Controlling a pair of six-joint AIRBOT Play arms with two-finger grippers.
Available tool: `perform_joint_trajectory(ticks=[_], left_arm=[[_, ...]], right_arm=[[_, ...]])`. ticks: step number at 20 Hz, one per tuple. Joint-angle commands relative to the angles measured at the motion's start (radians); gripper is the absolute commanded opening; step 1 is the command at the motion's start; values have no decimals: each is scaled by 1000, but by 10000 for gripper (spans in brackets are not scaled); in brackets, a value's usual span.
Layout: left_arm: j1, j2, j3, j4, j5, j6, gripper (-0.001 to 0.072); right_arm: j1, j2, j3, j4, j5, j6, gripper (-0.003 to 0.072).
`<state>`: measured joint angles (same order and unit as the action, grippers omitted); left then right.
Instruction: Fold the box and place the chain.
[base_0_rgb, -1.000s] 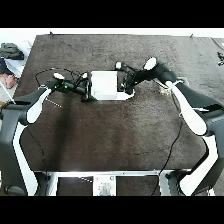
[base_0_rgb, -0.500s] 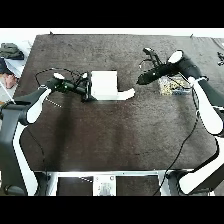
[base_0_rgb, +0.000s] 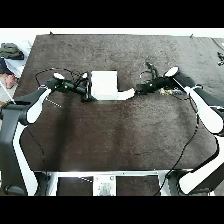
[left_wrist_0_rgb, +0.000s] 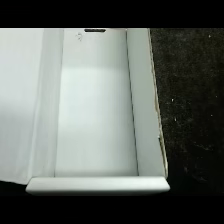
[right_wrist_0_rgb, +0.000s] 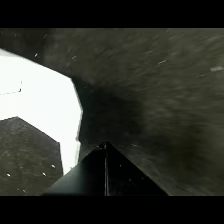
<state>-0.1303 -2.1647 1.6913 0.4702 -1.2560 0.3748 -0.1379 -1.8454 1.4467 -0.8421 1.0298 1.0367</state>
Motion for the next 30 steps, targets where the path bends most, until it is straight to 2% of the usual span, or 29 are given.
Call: perform_joint_trajectory(ticks=[1, 4, 7, 8, 9, 15, 16, 17, 26, 30], left_arm=[[0, 1, 1, 0, 0, 0, 345], [0, 1, 1, 0, 0, 0, 345], [0, 1, 1, 0, 0, 0, 345], [0, 1, 1, 0, 0, 0, 345], [0, 1, 1, 0, 0, 0, 345], [0, 1, 1, 0, 0, 0, 345], [0, 1, 1, 0, 0, 0, 344], [0, 1, 1, 0, 0, 0, 345], [0, 1, 1, 0, 0, 0, 345], [0, 1, 1, 0, 0, 0, 345]], right_arm=[[29, -42, -33, 113, -14, -48, -3], [47, -55, -32, 256, -13, -156, -3], [47, -22, -31, 282, -14, -161, 6], [47, -12, -30, 283, -15, -148, 76], [47, -3, -27, 288, -13, -124, 180], [63, 1, 8, 290, 11, -92, 199], [71, 1, 8, 290, 12, -90, 425], [79, 1, 8, 290, 8, -90, 442], [145, -2, 40, 284, -40, -89, 443], [183, -29, 130, 122, -10, 51, 425]])
